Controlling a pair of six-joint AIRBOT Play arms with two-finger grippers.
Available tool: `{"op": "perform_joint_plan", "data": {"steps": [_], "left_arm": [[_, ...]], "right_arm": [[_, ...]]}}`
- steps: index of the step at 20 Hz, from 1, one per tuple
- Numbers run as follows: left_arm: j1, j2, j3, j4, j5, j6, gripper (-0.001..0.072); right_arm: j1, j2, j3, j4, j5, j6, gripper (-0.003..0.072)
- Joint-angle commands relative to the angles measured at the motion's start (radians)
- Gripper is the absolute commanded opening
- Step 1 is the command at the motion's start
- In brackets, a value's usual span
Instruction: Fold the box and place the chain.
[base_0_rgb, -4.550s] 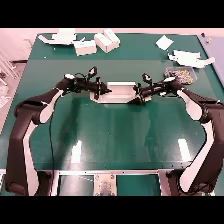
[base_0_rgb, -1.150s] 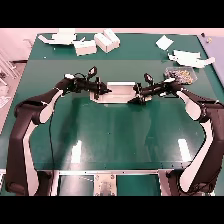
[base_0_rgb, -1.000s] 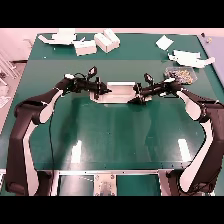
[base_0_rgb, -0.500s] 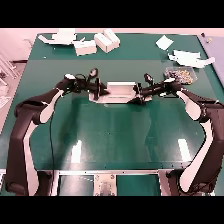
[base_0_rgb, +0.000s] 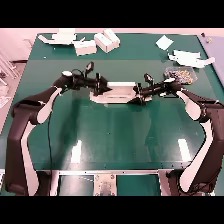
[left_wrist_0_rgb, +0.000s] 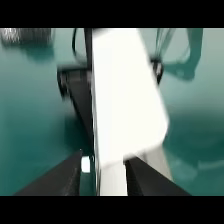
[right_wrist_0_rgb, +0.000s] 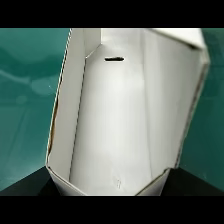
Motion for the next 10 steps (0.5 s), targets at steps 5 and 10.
{"op": "perform_joint_plan", "data": {"steps": [5, 10], "left_arm": [[0.002, 0.109, 0.001, 0.076, -0.026, -0.027, 0.0601], [0.026, 0.185, 0.002, 0.200, -0.048, -0.082, 0.0601]], "right_arm": [[0.000, 0.000, 0.000, 0.000, 0.000, 0.000, 0.0587], [0.000, 0.000, 0.000, 0.000, 0.000, 0.000, 0.0587]]}}
